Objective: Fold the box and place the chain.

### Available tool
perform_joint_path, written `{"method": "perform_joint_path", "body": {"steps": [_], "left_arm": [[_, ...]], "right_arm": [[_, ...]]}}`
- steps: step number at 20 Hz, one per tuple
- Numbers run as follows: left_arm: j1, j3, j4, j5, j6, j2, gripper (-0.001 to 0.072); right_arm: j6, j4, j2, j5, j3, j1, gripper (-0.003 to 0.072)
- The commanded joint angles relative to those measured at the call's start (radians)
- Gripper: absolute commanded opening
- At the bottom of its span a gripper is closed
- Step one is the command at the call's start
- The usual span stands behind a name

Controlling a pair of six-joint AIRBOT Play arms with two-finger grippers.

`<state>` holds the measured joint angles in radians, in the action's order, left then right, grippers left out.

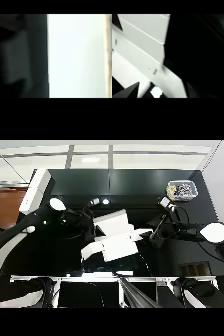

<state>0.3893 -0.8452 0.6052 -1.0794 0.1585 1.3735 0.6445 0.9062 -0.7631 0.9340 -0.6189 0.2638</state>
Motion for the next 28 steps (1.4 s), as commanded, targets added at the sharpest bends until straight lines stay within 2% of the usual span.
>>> {"method": "perform_joint_path", "body": {"steps": [1,4,7,13,19,25,28], "left_arm": [[0.101,0.034,0.044,0.237,-0.313,-0.050,0.0025],[0.121,0.030,0.065,0.237,-0.313,-0.023,0.0025],[0.122,0.030,0.139,0.238,-0.312,0.006,0.0025],[0.121,0.030,0.138,0.243,-0.312,0.050,0.0025],[0.122,0.030,0.138,0.240,-0.308,0.050,0.0025],[0.121,0.030,0.138,0.240,-0.308,0.050,0.0025],[0.121,0.030,0.138,0.240,-0.308,0.050,0.0025]], "right_arm": [[-0.099,0.229,-0.010,-0.006,0.015,0.019,0.0720],[-0.200,0.220,-0.012,-0.013,0.077,0.040,0.0720],[-0.262,0.133,-0.019,-0.012,0.136,0.073,0.0720],[-0.302,0.071,-0.059,-0.022,0.172,0.144,0.0720],[-0.396,-0.088,-0.090,-0.052,0.239,0.144,0.0720],[-0.422,-0.206,-0.095,-0.192,0.327,0.187,0.0720],[-0.421,-0.209,-0.127,-0.349,0.339,0.299,0.0720]]}}
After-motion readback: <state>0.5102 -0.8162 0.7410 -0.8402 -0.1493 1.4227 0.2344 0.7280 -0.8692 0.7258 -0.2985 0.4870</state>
